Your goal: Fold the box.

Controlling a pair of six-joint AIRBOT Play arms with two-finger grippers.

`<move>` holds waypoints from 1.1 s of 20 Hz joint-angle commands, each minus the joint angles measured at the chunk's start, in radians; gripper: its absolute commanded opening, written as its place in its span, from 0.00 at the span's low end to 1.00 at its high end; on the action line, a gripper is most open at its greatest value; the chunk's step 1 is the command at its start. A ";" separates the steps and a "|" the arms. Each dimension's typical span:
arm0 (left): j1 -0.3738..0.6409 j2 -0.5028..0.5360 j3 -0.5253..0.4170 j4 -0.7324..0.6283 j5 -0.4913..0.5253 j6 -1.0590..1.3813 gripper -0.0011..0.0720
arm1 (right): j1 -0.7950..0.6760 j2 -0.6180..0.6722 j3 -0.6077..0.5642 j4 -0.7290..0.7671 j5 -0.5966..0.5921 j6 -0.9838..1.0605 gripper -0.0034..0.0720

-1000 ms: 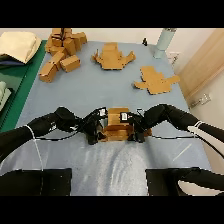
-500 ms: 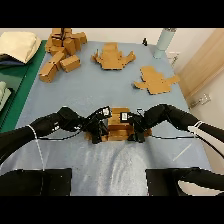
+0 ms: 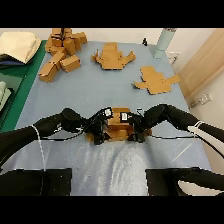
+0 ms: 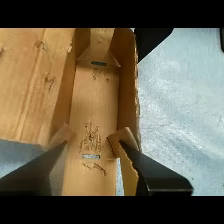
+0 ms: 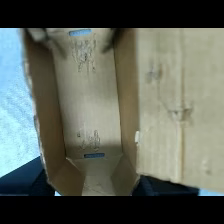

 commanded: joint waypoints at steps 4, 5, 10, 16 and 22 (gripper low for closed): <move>-0.002 -0.002 0.001 -0.003 0.000 0.000 0.75 | 0.000 0.000 0.000 0.001 0.000 0.001 0.84; -0.002 -0.002 0.001 -0.003 -0.001 -0.001 0.75 | 0.000 0.000 0.000 0.001 0.000 0.001 0.84; -0.002 -0.001 0.001 0.000 -0.010 -0.012 0.75 | 0.000 0.000 0.001 0.001 0.000 0.002 0.84; 0.000 0.116 0.002 0.338 -0.019 -0.369 0.03 | 0.000 0.000 0.000 0.001 0.000 0.001 0.84; 0.065 0.378 0.000 0.798 -0.072 -1.252 0.03 | 0.000 0.000 0.001 0.001 0.000 0.001 0.84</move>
